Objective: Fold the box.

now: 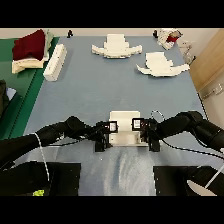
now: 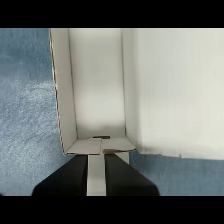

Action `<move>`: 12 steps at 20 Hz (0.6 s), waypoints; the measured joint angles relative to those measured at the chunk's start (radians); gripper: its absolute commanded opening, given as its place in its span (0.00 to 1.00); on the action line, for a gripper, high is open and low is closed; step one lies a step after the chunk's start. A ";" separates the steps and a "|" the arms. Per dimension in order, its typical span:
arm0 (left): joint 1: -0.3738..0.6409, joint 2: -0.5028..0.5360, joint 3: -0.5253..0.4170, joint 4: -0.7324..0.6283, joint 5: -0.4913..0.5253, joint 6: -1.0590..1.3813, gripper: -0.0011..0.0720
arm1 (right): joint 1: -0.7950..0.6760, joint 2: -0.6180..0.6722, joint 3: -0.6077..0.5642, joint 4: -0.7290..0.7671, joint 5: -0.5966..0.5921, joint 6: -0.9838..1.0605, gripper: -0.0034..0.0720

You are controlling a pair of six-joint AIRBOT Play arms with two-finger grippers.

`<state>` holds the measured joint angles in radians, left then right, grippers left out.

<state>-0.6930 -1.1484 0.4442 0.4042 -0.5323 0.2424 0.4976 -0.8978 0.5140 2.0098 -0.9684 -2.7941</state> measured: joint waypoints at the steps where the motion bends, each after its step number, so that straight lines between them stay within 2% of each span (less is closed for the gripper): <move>1: 0.000 0.000 0.000 0.000 0.000 0.000 0.65 | 0.006 0.000 0.000 0.006 0.012 -0.003 0.25; 5: 0.000 0.000 0.000 0.000 0.000 0.000 0.66 | 0.018 0.000 -0.002 0.024 0.036 -0.017 0.27; 6: 0.000 0.000 0.000 0.000 0.000 0.000 0.66 | 0.019 0.000 -0.002 0.027 0.039 -0.020 0.36; 7: 0.000 0.000 0.000 0.000 0.000 0.000 0.66 | 0.019 0.000 -0.002 0.032 0.042 -0.021 0.62; 8: 0.000 0.000 0.000 0.000 0.000 0.000 0.66 | 0.020 0.000 -0.003 0.035 0.044 -0.024 0.76; 9: 0.000 0.000 0.000 0.000 0.000 0.000 0.66 | 0.020 0.000 -0.003 0.036 0.045 -0.024 0.85; 12: 0.000 0.000 0.000 0.000 0.000 0.000 0.66 | 0.021 0.000 -0.004 0.040 0.045 -0.026 0.85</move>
<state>-0.6926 -1.1484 0.4442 0.4042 -0.5323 0.2424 0.5182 -0.8978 0.5102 2.0502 -0.9237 -2.8197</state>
